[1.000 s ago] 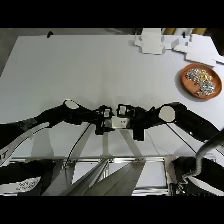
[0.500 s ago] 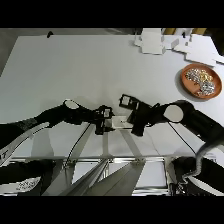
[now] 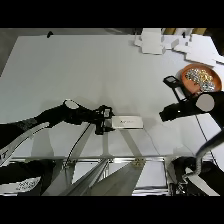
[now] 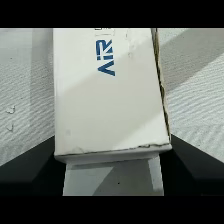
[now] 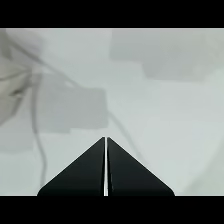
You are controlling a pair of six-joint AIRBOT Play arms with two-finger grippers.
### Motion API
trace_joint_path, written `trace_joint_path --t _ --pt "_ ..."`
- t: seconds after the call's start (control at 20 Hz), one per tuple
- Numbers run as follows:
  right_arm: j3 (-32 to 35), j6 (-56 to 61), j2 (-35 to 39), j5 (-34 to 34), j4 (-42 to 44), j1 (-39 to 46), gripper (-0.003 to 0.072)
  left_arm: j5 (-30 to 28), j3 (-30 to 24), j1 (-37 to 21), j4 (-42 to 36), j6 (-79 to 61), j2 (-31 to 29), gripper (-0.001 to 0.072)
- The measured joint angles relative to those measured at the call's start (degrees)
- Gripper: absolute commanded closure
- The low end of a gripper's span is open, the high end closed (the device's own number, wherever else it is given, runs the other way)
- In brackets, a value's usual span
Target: Fold the box and place the chain.
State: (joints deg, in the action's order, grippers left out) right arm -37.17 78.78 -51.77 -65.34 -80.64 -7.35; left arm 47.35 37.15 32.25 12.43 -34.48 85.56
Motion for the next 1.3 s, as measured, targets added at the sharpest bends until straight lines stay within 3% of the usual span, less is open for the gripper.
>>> trace_joint_path --t 0.2,0.5,0.7,0.95,1.15,1.3 --pt "2.95 7.19 0.17 -0.68 -4.57 6.58 0.0664 0.02 0.0 0.0 0.02 0.0 0.0 0.0538" --pt "3.96 10.23 0.2 -1.29 -6.38 9.31 0.0664 -0.04 -0.02 -0.09 0.2 0.07 -0.26 0.0541" --pt "4.07 10.82 0.2 -1.49 -6.45 9.64 0.0664 0.02 -0.02 -3.61 2.86 8.17 -6.08 0.054" --pt "4.07 10.99 0.2 -1.6 -6.6 9.7 0.0664 0.28 -0.02 -16.98 15.13 31.15 -21.07 0.054" --pt "4.07 10.99 0.2 -1.6 -6.58 9.73 0.0664 0.55 -0.04 -32.61 25.92 50.82 -32.33 0.0541" --pt "4.07 10.99 0.2 -1.57 -6.6 9.73 0.0664 0.42 -0.07 -43.95 32.68 60.39 -36.98 0.0539"
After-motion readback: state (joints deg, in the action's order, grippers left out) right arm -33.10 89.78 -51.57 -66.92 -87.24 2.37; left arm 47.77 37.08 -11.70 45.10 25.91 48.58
